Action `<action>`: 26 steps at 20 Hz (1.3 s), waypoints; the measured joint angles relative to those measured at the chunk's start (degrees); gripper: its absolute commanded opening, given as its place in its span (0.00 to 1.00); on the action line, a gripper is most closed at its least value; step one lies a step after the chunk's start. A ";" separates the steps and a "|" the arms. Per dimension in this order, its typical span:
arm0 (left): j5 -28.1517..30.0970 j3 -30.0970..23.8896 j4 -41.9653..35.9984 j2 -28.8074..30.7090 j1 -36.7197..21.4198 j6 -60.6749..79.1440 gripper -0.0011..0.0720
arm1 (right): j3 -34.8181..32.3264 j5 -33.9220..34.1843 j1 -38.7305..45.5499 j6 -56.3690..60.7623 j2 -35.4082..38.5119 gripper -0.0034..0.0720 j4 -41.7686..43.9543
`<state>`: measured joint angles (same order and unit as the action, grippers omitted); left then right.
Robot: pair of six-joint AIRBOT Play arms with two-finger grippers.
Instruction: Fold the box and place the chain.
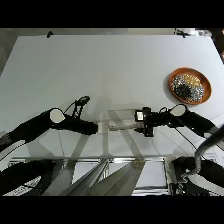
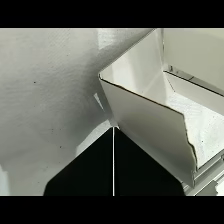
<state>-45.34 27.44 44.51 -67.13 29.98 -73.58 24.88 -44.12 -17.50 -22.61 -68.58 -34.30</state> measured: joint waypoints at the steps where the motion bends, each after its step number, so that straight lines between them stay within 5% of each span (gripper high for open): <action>1: 0.50 0.00 -0.11 0.04 0.02 -0.04 0.02 | 0.00 0.00 0.00 0.02 0.00 0.59 0.00; 7: 4.24 0.02 -2.82 0.22 0.39 0.55 0.05 | 0.00 0.00 0.00 0.07 0.00 0.59 0.02; 12: 5.25 0.37 -4.50 2.80 0.98 1.88 0.40 | 0.00 0.00 0.00 0.02 0.00 0.59 0.00; 25: 5.86 1.42 -7.30 6.03 3.93 3.82 0.51 | 0.00 0.00 0.00 0.04 0.00 0.59 0.00; 26: 5.73 1.42 -7.48 6.03 4.17 3.87 0.59 | 0.00 0.00 0.00 0.04 0.00 0.59 0.02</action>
<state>-39.62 28.86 37.04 -61.10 34.15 -69.71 24.88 -44.12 -17.50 -22.57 -68.58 -34.28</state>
